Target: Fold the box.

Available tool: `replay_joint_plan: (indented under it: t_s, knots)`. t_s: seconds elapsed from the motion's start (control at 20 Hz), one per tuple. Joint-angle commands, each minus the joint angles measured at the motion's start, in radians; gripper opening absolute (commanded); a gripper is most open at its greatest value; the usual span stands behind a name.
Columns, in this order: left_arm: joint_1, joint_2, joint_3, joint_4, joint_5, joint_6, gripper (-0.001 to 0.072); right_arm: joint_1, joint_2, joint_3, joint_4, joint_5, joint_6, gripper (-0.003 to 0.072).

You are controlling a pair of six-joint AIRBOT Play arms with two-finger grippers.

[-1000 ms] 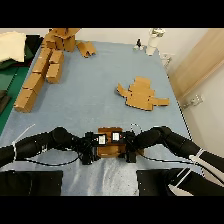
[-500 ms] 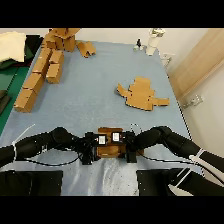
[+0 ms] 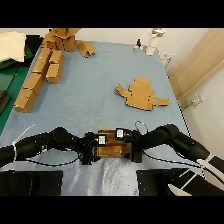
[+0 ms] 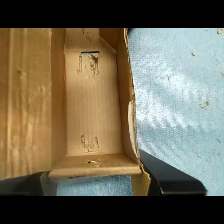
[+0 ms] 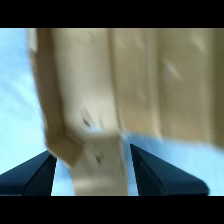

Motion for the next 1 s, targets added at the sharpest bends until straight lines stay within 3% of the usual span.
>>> replay_joint_plan:
  t_s: [0.0,0.2,0.35,0.5,0.95]
  knots:
    - [0.0,0.0,0.0,0.0,0.002,-0.001,0.056,-0.035,0.084,0.004,-0.151,-0.11,0.232,0.0712]
    - [0.0,0.0,0.0,0.0,0.002,-0.001,0.056,-0.034,0.206,0.015,0.043,-0.189,0.455,0.0706]
    - [0.0,0.0,0.0,0.0,0.002,-0.001,0.056,-0.033,0.263,0.015,0.22,-0.192,0.831,0.0706]
    - [0.0,0.0,0.0,0.0,0.001,-0.001,0.056,-0.034,0.284,0.015,0.225,-0.192,1.091,0.0706]
    - [0.0,0.0,0.0,0.0,0.001,-0.001,0.056,-0.034,0.275,0.014,0.222,0.015,1.316,0.0706]
